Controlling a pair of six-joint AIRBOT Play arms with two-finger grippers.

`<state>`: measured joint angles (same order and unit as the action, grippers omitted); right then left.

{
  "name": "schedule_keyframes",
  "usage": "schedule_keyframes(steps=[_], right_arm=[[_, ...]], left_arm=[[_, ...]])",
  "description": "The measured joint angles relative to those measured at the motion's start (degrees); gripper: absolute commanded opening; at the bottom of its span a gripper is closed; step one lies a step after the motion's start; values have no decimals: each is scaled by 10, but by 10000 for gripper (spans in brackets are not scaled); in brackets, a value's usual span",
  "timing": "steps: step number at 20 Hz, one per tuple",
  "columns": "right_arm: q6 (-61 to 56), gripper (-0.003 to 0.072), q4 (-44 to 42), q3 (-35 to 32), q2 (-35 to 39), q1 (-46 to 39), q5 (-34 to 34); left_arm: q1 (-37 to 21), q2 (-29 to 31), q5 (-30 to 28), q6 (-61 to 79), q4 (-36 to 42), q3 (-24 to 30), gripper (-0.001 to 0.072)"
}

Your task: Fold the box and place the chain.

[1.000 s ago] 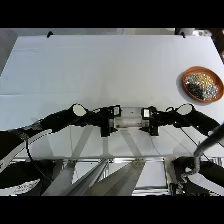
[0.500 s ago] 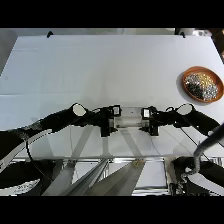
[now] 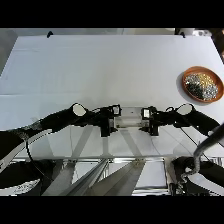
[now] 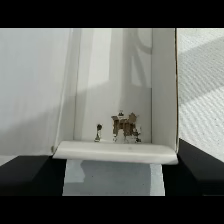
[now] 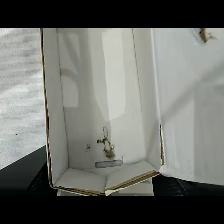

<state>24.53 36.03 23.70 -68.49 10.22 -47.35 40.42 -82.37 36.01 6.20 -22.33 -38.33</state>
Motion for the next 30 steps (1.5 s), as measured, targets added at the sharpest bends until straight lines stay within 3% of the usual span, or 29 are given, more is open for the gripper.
schedule_keyframes(steps=[6, 7, 8, 9, 14, 19, 25, 30], right_arm=[[-1, 449, 0, 0, 0, 0, 5], [-4, 500, 0, 0, 0, 0, 5], [-12, 640, 1, 0, 0, 0, 4], [-26, 716, 2, 0, 0, 0, 5], [-76, 714, 17, 0, 13, 0, 1], [-129, 714, 74, 0, 72, 0, 0], [-319, 705, 263, 0, 190, 0, -43], [-387, 667, 273, -1, 307, 0, -63]], left_arm=[[0, 0, 1, 0, 0, 0, 133], [0, 0, 2, 0, 0, 0, 133], [0, 0, 2, 0, 0, 0, 133], [0, 0, 4, -2, 3, 0, 133], [0, 0, 4, -1, 1, 0, 133], [0, 0, 5, -1, 0, 0, 134], [0, 0, 7, 0, 0, 0, 133], [0, 0, 7, 0, -4, 0, 131]])
